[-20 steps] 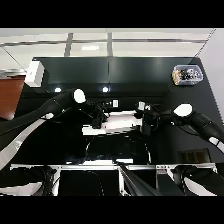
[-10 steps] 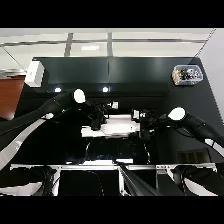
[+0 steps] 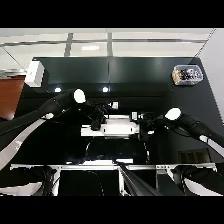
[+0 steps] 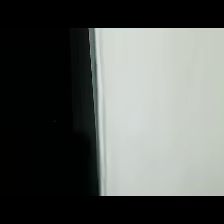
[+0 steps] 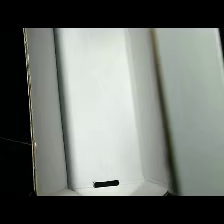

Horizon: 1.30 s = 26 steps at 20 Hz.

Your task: Fold the box and place the chain.

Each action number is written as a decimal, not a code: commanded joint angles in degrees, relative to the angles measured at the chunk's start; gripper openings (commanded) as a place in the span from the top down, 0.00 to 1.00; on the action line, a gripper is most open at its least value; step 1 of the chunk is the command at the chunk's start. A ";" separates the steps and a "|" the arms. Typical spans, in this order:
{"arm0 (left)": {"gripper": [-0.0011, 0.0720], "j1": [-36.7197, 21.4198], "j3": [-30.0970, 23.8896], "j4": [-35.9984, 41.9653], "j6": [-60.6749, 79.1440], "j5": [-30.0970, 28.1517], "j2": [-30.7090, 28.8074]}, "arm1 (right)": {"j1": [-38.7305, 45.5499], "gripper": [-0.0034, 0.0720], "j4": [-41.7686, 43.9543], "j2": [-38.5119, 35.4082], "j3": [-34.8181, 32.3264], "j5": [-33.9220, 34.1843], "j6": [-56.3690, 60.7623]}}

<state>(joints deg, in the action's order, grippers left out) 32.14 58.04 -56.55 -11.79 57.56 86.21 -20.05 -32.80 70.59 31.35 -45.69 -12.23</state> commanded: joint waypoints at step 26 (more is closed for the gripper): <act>0.95 0.00 0.04 -0.04 0.02 -0.55 -0.04 | -0.90 0.01 -2.29 1.97 -0.09 4.09 -0.26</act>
<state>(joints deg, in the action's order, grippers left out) 32.12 58.04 -56.58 -11.79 57.01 86.21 -20.88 -34.65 72.53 31.31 -41.47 -12.51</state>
